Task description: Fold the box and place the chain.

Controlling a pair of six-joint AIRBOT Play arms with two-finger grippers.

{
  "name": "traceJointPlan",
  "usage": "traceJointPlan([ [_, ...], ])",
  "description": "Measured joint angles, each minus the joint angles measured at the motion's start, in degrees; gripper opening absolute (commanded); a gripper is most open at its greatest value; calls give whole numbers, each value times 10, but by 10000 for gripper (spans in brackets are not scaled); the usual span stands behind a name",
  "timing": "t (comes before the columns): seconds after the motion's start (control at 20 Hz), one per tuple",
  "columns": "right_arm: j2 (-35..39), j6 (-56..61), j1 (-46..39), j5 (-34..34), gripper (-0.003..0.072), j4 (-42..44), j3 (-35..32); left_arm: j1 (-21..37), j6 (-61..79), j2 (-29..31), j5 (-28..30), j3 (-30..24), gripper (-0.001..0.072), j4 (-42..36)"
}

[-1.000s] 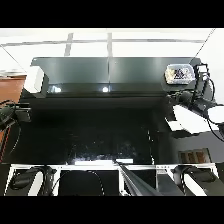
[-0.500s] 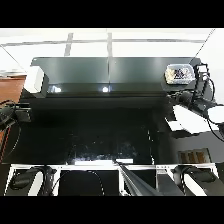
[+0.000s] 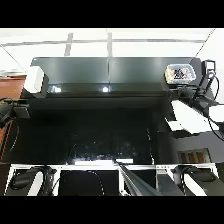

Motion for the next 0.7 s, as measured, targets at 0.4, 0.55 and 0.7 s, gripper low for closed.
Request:
traceJointPlan([
  [0.4,-131,32,-234,31,711,-88,110,-1,-2,-76,24,-2,714,-80],
  [0.55,-231,53,-390,152,712,-144,222,-1,-2,-105,-30,-2,714,-87],
  [0.7,-332,37,-488,288,711,-200,328,-1,-5,-122,-64,-2,714,-92],
])
